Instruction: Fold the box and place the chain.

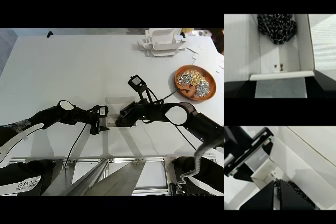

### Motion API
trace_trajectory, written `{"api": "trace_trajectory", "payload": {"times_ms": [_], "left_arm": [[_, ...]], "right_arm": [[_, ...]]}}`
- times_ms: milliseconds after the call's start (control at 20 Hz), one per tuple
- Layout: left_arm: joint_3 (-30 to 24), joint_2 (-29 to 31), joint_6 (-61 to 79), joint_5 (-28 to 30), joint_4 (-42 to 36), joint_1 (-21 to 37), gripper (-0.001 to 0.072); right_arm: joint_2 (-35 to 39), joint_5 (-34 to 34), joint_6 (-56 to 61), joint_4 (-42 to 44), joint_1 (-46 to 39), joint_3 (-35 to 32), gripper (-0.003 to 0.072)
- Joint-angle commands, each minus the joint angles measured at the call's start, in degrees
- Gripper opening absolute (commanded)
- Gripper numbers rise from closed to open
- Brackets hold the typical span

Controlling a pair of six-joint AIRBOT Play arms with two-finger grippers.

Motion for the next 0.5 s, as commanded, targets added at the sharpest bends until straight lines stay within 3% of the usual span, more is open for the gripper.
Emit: {"api": "trace_trajectory", "payload": {"times_ms": [0,50,200,250,450], "left_arm": [[0.02,0.04,0.00,0.00,0.00,0.00,0.0271],[0.02,0.04,0.00,0.00,0.02,0.00,0.0271],[0.02,0.04,0.00,0.00,0.00,0.00,0.0271],[0.02,0.04,0.00,0.00,0.02,0.00,0.0271],[0.02,0.04,0.00,0.00,0.00,0.00,0.0271]], "right_arm": [[-3.30,-0.94,0.00,-0.31,0.07,-0.04,0.0032],[-3.63,-0.96,0.02,-0.31,0.07,-0.04,0.0091],[-3.67,-0.83,0.00,-0.37,0.07,-0.04,0.0142],[-3.65,-0.63,0.02,-0.79,0.07,-0.04,0.0196],[-1.27,-0.07,0.02,-3.93,0.04,-0.02,0.0206]]}}
